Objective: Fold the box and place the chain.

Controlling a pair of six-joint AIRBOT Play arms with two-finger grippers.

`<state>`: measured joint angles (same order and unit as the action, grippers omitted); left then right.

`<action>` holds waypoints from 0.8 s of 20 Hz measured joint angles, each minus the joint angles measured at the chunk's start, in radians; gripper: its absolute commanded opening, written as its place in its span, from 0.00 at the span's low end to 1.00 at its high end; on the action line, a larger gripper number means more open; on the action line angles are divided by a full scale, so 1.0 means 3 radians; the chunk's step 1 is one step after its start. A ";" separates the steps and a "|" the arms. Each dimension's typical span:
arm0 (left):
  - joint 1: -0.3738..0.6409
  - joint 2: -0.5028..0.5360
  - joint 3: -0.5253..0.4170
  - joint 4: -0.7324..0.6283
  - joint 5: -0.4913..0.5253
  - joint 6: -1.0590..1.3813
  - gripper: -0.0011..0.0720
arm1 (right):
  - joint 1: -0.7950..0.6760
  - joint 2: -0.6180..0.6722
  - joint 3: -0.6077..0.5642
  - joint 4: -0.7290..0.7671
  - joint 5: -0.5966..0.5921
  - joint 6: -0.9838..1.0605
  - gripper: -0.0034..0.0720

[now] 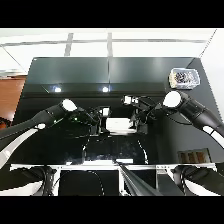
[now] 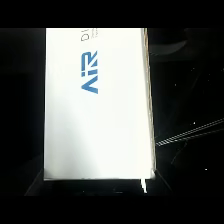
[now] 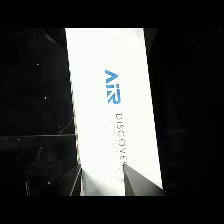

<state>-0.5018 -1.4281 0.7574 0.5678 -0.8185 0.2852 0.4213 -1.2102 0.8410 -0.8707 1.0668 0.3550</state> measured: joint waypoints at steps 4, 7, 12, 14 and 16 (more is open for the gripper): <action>0.0000 0.0000 0.0000 0.0000 0.0000 0.0000 0.62 | 0.0000 0.0000 -0.0043 0.0006 -0.0008 -0.0001 0.45; 0.0000 0.0000 0.0000 0.0000 -0.0001 0.0011 0.62 | -0.0001 0.0013 -0.0098 0.0008 0.0028 0.0001 0.45; 0.0000 0.0000 0.0000 0.0000 -0.0010 -0.0001 0.62 | -0.0038 0.0200 -0.0010 0.0036 0.0233 0.0640 0.45; 0.0000 0.0000 0.0000 0.0000 -0.0009 -0.0001 0.62 | -0.0041 0.0247 -0.0015 0.0121 0.0267 0.1244 0.10; 0.0000 0.0000 0.0000 0.0000 -0.0008 -0.0001 0.62 | -0.0022 0.0266 -0.0081 0.0308 0.0249 0.1736 0.06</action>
<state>-0.5018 -1.4281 0.7574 0.5678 -0.8207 0.2848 0.4149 -1.1305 0.8165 -0.7784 1.1416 0.8757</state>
